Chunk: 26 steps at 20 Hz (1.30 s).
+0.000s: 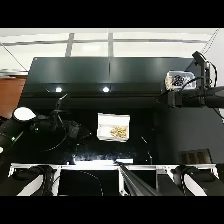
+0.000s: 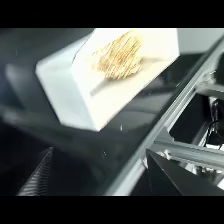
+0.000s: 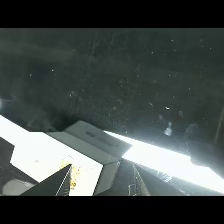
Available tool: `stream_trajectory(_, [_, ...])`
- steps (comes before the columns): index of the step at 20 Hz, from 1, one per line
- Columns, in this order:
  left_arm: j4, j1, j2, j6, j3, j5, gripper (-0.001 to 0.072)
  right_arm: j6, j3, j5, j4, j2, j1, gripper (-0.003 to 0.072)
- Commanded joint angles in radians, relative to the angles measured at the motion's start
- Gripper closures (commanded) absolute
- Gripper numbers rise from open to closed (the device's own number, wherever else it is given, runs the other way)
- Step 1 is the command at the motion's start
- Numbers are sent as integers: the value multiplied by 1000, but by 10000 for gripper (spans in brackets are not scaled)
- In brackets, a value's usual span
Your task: Fold the box and place the chain.
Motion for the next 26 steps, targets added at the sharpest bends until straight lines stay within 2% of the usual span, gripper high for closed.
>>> stream_trajectory(1, [-130, 82, -18, 541, -72, 51, -1, 0, 0, 0, -5, 0, -1, 224])
stream_trajectory(3, [-92, 60, -27, 765, -71, 128, -1, 1, 0, 2, -10, 0, -1, 224])
stream_trajectory(7, [-68, -12, -42, 1011, -69, 252, -1, 4, 0, 13, -17, 0, 0, 224])
stream_trajectory(9, [-63, -61, -100, 1027, -43, 244, -1, 4, 0, 10, -17, -1, 0, 224])
stream_trajectory(11, [11, -126, -182, 1027, 18, 183, 0, 3, 0, 9, -17, -1, 0, 225])
stream_trajectory(13, [83, -191, -256, 1025, 84, 177, -1, 3, 0, 8, -17, -1, 0, 224])
stream_trajectory(17, [75, -218, -355, 1019, 177, 151, -1, 3, 0, 12, -17, -1, 0, 224])
stream_trajectory(21, [89, -240, -372, 1019, 182, 109, -1, 3, 0, 8, -17, -1, 0, 224])
stream_trajectory(26, [55, -273, -373, 993, 182, 155, -1, 3, 0, -11, -17, -1, 0, 225])
